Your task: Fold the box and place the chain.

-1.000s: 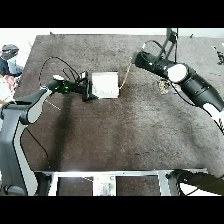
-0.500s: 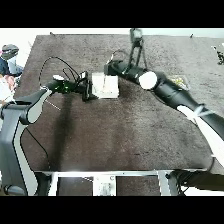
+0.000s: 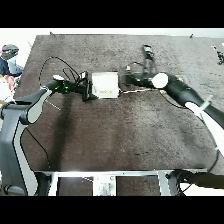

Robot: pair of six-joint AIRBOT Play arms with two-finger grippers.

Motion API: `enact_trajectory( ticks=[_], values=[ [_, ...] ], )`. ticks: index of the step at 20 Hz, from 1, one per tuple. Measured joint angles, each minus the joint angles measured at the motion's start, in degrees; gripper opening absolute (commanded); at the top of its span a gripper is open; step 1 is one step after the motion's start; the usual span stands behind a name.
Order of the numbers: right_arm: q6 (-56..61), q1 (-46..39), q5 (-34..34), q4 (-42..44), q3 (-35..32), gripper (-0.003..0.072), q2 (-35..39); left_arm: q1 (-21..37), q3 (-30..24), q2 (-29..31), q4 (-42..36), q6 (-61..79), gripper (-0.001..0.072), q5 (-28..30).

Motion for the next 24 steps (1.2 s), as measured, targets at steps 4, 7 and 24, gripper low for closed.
enact_trajectory(
  ticks=[4, 7, 24],
  values=[
    [3.93, -11.65, 1.42, -0.31, -9.01, 0.0329, 3.76, 0.00, 0.00, -0.02, 0.02, 0.00, 0.0276, 0.00],
    [6.29, -18.27, -0.22, -0.17, -12.07, 0.0329, 2.64, 0.00, 0.00, -0.02, 0.00, 0.00, 0.0276, 0.00],
    [7.32, -18.27, -10.45, 9.11, -2.38, 0.0012, -13.99, 0.00, 0.00, 0.00, 0.00, 0.00, 0.0276, 0.00]
  ],
)
